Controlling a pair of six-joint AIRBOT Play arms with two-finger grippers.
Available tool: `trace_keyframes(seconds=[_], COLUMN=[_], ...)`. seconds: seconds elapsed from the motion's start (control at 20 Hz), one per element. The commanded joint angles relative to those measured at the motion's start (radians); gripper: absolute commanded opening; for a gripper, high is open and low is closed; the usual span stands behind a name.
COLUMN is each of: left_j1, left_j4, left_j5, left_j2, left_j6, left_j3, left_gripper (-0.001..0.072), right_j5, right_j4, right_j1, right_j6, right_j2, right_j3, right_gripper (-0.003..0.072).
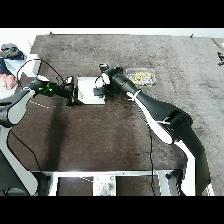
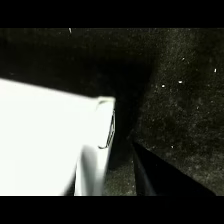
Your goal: Fold the box and place the chain.
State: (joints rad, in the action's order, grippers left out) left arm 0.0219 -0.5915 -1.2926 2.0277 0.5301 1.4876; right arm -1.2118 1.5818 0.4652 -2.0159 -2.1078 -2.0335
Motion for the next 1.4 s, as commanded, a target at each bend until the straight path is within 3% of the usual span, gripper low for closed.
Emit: trace_keyframes(seconds=[0.0, 0.2, 0.25, 0.3, 0.85, 1.15, 1.2, 1.35], left_j1=[0.001, 0.001, 0.001, 0.001, 0.001, 0.001, 0.000, 0.001], left_j4=[0.000, 0.000, 0.000, 0.000, 0.000, 0.000, 0.000, 0.000], left_j5=[0.000, 0.000, 0.000, 0.000, 0.000, 0.000, 0.000, 0.000], left_j2=[-0.001, -0.001, -0.001, -0.001, -0.001, -0.001, -0.001, -0.001], left_j6=[0.002, 0.001, 0.002, 0.001, 0.001, 0.001, 0.001, 0.001], left_j3=[0.000, 0.000, 0.000, 0.000, 0.000, 0.000, 0.000, 0.000], left_gripper=[0.0298, 0.0298, 0.0299, 0.0298, 0.0299, 0.0298, 0.0298, 0.0298], right_j5=[0.008, 0.002, -0.012, -0.033, -0.014, -0.065, -0.063, -0.053], right_j4=[-0.009, -0.023, -0.024, -0.035, -0.040, 0.011, 0.030, 0.039], right_j1=[-0.002, -0.001, -0.001, -0.001, -0.001, 0.005, 0.011, 0.016], right_j6=[-0.005, -0.005, -0.001, 0.000, 0.018, 0.022, 0.024, 0.026], right_j2=[-0.008, -0.018, -0.018, -0.024, -0.033, -0.047, -0.047, -0.047], right_j3=[0.003, -0.046, -0.046, -0.046, -0.043, -0.043, -0.044, -0.044], right_gripper=[0.0371, 0.0369, 0.0262, 0.0247, 0.0245, 0.0243, 0.0139, 0.0090])
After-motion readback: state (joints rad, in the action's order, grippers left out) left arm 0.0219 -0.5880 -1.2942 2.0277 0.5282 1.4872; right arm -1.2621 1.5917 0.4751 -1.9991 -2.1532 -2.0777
